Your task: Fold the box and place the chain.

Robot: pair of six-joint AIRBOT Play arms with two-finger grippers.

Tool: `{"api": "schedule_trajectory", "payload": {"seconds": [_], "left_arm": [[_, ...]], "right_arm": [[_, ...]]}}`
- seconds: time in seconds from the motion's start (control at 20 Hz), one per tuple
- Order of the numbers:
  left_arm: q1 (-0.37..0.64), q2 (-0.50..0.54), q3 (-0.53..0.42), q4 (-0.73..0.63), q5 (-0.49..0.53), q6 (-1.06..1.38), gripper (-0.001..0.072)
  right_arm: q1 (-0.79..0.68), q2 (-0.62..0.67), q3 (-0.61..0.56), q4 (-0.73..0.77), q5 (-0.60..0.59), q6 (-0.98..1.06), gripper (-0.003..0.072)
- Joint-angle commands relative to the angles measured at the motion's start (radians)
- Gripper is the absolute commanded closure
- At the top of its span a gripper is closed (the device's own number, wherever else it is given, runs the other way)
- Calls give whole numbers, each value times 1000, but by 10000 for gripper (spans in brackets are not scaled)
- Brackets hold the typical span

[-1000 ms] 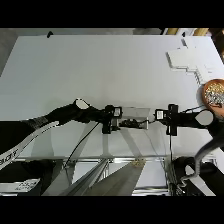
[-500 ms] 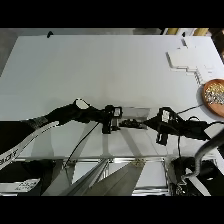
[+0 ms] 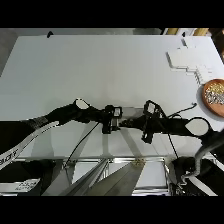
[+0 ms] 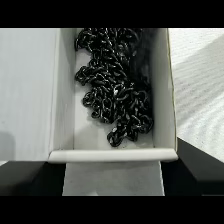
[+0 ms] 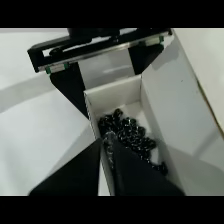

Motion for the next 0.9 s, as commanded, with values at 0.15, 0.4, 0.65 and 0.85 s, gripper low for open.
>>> {"api": "schedule_trajectory", "payload": {"seconds": [0.15, 0.4, 0.65, 0.85], "left_arm": [[0, 0, 0, 0, 0, 0, 398], [0, 0, 0, 0, 0, 0, 398], [0, 0, 0, 0, 0, 0, 399], [0, 0, 0, 0, 0, 0, 398]], "right_arm": [[23, -15, 138, -390, 135, 388, 346], [-62, 83, 247, -770, 320, 403, 434], [-367, 2, 246, -764, 382, 13, 439], [-366, -129, 246, -630, 376, -117, 466]]}}
